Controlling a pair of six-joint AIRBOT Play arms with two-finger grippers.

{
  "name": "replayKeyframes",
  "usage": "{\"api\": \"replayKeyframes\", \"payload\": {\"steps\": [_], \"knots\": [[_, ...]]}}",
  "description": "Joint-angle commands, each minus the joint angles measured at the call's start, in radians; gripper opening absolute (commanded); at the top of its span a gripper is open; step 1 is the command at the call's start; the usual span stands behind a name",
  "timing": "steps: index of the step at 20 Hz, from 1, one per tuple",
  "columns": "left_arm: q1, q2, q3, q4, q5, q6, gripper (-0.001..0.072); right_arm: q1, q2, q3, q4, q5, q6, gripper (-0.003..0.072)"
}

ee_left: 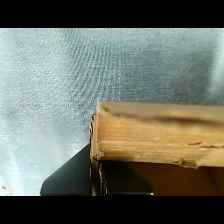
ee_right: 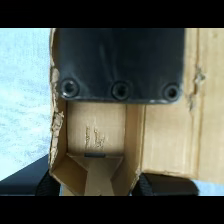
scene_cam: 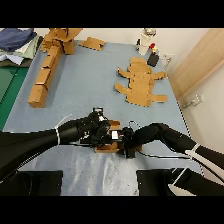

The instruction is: Fold the box.

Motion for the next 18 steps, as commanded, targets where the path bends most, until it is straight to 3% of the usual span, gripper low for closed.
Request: {"api": "replayKeyframes", "payload": {"steps": [1, 5, 6, 7, 8, 11, 18], "knots": [[0.0, -0.003, 0.0, -0.001, 0.01, -0.003, 0.0013, 0.001, 0.001, 0.0, 0.0, 0.0, -0.002, 0.0515], [0.0, -0.002, 0.0, -0.019, 0.01, 0.006, 0.0014, 0.001, 0.001, 0.0, 0.0, 0.0, -0.002, 0.0515], [0.0, -0.002, 0.003, -0.023, 0.01, 0.014, 0.007, 0.001, 0.001, 0.0, 0.0, 0.0, -0.002, 0.0515], [0.0, -0.002, 0.01, -0.03, 0.005, 0.019, 0.0373, 0.001, 0.001, 0.0, 0.0, 0.0, -0.002, 0.0515], [0.0, -0.002, 0.021, -0.042, -0.01, 0.019, 0.0539, 0.001, 0.001, 0.0, 0.0, 0.0, -0.002, 0.0515], [0.004, 0.016, 0.055, -0.034, -0.087, 0.043, 0.0537, 0.001, 0.001, 0.0, 0.0, 0.0, -0.001, 0.0515], [0.055, 0.119, 0.055, -0.014, -0.164, 0.045, 0.0533, 0.001, 0.001, 0.0, 0.0, 0.0, -0.002, 0.0515]]}}
